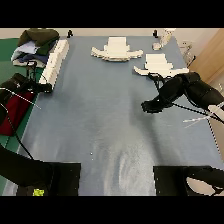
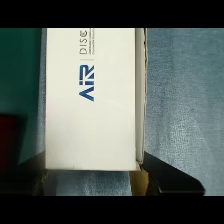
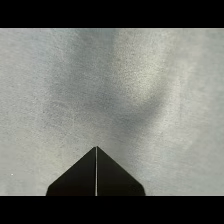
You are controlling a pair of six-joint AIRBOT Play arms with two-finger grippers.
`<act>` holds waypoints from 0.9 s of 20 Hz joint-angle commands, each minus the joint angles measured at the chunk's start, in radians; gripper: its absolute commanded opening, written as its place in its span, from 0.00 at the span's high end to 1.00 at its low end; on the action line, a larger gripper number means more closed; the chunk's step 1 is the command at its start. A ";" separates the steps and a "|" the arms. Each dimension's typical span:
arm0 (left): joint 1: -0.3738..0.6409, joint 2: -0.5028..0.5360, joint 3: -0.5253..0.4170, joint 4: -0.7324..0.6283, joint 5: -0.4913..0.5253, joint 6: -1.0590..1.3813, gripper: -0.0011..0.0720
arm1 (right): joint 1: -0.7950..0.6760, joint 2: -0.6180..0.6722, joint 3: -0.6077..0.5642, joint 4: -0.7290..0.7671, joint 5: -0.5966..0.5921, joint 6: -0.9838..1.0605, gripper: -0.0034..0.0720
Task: Fold the box.
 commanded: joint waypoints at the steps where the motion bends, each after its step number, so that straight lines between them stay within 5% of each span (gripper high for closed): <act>1: -0.001 -0.002 0.002 0.000 0.000 0.000 0.28 | -0.001 -0.001 0.001 0.000 0.000 0.000 0.95; 4: -0.002 -0.002 0.002 0.000 -0.001 -0.001 0.28 | -0.001 -0.001 0.001 0.000 0.000 0.000 0.95; 6: -0.001 -0.002 0.002 0.000 -0.002 -0.001 0.02 | -0.001 -0.001 0.001 0.000 0.000 0.000 0.95; 10: 0.007 0.011 0.004 0.010 -0.055 -0.001 0.02 | -0.001 -0.001 0.001 0.000 0.000 0.000 0.95; 13: 0.031 0.068 0.011 0.050 -0.216 -0.002 0.02 | -0.001 -0.001 0.001 0.000 0.000 0.000 0.95; 18: 0.078 0.191 0.098 0.142 -0.628 -0.055 0.02 | -0.001 -0.001 0.001 0.000 0.000 0.000 0.95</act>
